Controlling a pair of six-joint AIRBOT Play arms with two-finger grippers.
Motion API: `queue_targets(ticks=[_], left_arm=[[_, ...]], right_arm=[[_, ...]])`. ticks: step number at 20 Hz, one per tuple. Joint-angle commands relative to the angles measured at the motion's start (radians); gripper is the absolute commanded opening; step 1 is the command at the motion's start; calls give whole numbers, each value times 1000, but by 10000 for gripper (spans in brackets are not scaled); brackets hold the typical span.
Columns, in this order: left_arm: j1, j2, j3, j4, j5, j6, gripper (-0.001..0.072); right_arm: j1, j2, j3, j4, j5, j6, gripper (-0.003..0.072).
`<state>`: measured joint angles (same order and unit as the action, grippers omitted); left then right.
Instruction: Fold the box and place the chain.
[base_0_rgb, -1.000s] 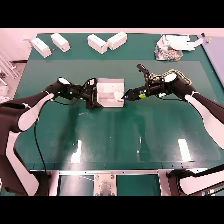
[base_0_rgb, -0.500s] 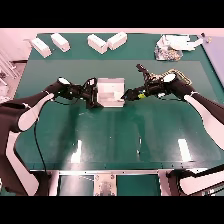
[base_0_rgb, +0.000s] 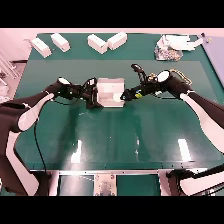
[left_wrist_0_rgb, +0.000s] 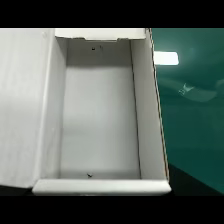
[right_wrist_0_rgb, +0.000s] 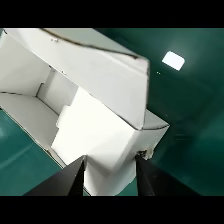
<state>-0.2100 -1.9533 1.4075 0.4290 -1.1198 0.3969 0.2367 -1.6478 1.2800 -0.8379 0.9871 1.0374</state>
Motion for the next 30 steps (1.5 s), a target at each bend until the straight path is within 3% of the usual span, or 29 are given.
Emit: queue_targets(ticks=[1, 10, 24, 30], left_arm=[[0, 0, 0, 1, 0, 0, 476], [0, 0, 0, 1, 0, 0, 476], [0, 0, 0, 1, -7, 0, 476], [0, 0, 0, 1, -7, 0, 476]], right_arm=[[52, 0, 53, -158, -12, 125, 391], [146, -1, 92, -460, -15, 444, 391], [185, -22, 95, -493, -52, 528, 373], [211, -23, 95, -636, -51, 693, 371]])
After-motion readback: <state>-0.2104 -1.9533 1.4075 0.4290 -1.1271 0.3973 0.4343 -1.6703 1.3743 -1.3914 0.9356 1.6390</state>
